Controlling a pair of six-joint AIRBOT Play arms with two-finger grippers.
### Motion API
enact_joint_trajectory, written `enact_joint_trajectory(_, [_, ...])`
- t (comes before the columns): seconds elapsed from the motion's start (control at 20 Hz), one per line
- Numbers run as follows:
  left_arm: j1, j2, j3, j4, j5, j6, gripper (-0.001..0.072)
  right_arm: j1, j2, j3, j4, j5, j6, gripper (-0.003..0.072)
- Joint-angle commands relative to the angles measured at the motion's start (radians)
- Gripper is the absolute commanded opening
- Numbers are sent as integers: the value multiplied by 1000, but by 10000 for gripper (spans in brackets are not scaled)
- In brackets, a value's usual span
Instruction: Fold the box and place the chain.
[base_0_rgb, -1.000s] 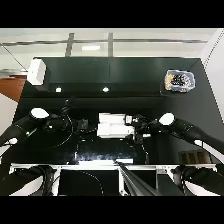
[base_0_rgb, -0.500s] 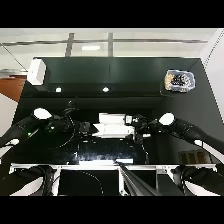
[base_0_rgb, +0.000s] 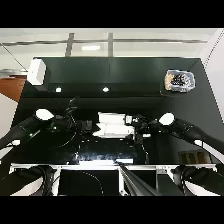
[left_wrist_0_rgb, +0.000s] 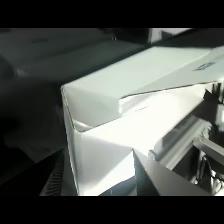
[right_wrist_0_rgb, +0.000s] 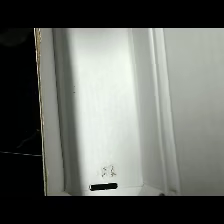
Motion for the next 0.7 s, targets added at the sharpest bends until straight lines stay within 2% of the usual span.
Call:
enact_joint_trajectory(0.0, [-65,0,11,-7,80,-4,513,1,-1,0,0,0,0,417])
enact_joint_trajectory(0.35, [-82,-1,67,20,84,-39,513,1,-1,0,-9,2,0,416])
enact_joint_trajectory(0.65, [-82,-1,68,61,61,-67,513,1,-1,0,-12,0,0,417])
